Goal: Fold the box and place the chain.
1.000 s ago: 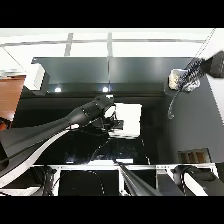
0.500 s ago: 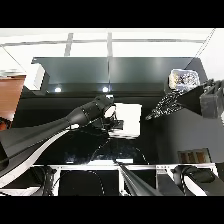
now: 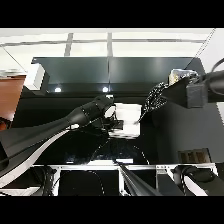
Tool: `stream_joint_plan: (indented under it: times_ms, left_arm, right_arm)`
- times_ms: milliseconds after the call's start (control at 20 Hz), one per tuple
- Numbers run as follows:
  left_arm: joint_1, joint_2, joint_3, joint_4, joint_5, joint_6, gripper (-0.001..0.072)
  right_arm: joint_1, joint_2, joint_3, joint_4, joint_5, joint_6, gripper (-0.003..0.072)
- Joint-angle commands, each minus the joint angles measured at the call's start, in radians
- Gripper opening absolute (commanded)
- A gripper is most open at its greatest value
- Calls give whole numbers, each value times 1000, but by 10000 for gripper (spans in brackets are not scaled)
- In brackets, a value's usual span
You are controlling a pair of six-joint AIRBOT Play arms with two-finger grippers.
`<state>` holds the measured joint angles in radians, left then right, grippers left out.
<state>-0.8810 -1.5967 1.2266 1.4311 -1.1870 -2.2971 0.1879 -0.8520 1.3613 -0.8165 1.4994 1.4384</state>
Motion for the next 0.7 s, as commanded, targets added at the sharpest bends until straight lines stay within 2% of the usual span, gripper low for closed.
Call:
stream_joint_plan:
  times_ms: [0, 250, 500, 650]
  left_arm:
    - [1, 0, 0, 0, 0, 0, 27]
    - [1, 0, 0, 0, 0, 0, 27]
    - [1, 0, 0, 0, 0, 0, 27]
    - [1, 0, 0, 0, 0, 0, 27]
  right_arm:
    - [1, -8, -105, 31, -27, 5, 8]
    - [1, -9, -293, 40, -90, 5, 8]
    - [2, -9, -504, 83, -225, 3, 9]
    - [53, -20, -595, 83, -320, -11, 9]
